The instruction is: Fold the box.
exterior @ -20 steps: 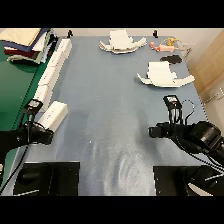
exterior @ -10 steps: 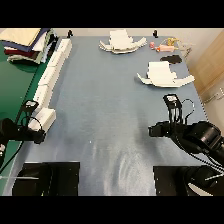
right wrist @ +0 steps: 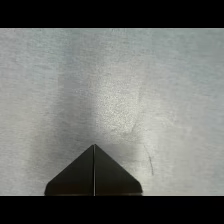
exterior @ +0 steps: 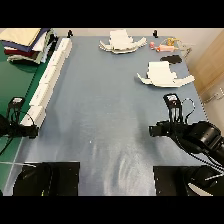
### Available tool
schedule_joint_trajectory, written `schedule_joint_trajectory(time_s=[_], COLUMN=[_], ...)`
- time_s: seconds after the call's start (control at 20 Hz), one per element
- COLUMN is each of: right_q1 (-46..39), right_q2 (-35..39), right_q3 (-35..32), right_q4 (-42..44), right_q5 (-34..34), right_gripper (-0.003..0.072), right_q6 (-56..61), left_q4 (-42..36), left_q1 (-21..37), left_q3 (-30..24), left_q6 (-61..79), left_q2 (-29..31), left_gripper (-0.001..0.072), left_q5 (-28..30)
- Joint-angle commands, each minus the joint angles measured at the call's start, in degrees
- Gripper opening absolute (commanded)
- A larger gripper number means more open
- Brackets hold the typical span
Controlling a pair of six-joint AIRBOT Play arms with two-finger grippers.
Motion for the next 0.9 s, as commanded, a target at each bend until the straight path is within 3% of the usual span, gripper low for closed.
schedule_joint_trajectory(time_s=[0.0,0.25,0.5,0.85], right_q1=[0.00,0.00,0.00,0.00], right_q2=[0.00,0.00,0.00,0.00], right_q3=[0.04,0.04,0.04,0.04], right_q4=[-1.40,-1.57,-1.57,-1.57], right_q5=[0.02,0.02,0.02,0.04], right_gripper=[0.0000,0.0000,0.0000,0.0000], right_q6=[0.02,0.02,0.04,0.31], left_q4=[-4.79,-9.27,-12.37,-13.00], left_q1=[1.05,1.05,1.05,1.05], left_q3=[0.15,0.66,4.92,5.40], left_q6=[3.02,5.68,7.98,9.94], left_q2=[-3.87,-10.45,-17.79,-19.34], left_gripper=[0.0404,0.0404,0.0404,0.0404], left_q5=[4.94,13.57,15.32,18.05])
